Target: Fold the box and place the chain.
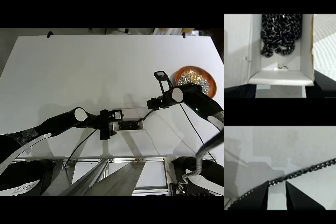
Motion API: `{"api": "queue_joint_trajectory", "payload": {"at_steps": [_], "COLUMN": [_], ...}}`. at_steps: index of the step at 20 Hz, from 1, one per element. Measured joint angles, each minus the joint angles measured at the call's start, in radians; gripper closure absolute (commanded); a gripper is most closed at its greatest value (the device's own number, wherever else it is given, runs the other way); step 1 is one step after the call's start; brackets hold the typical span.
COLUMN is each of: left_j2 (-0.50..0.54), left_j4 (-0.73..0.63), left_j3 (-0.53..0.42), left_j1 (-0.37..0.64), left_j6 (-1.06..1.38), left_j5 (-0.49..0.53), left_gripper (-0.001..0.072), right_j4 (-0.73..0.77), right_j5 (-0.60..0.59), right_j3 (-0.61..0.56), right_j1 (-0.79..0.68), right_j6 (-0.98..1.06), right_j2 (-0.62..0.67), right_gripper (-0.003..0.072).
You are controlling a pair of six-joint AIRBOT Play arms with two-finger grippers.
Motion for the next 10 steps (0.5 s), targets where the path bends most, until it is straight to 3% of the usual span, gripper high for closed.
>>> {"api": "queue_joint_trajectory", "payload": {"at_steps": [2,4,10], "left_j2": [0.0,0.0,0.0], "left_j4": [0.0,0.0,0.0], "left_j3": [0.0,0.0,0.0], "left_j1": [0.0,0.0,0.0], "left_j6": [0.0,0.0,0.0], "left_j5": [0.0,0.0,0.0], "left_gripper": [0.0458,0.0458,0.0458], "right_j4": [-0.013,-0.021,-0.028], "right_j5": [0.008,0.011,0.016], "right_j3": [0.0,0.0,0.0], "right_j1": [0.0,0.0,0.0], "right_j6": [0.008,0.019,0.026], "right_j2": [-0.003,-0.012,-0.059], "right_gripper": [0.0447,0.0369,0.0377]}}
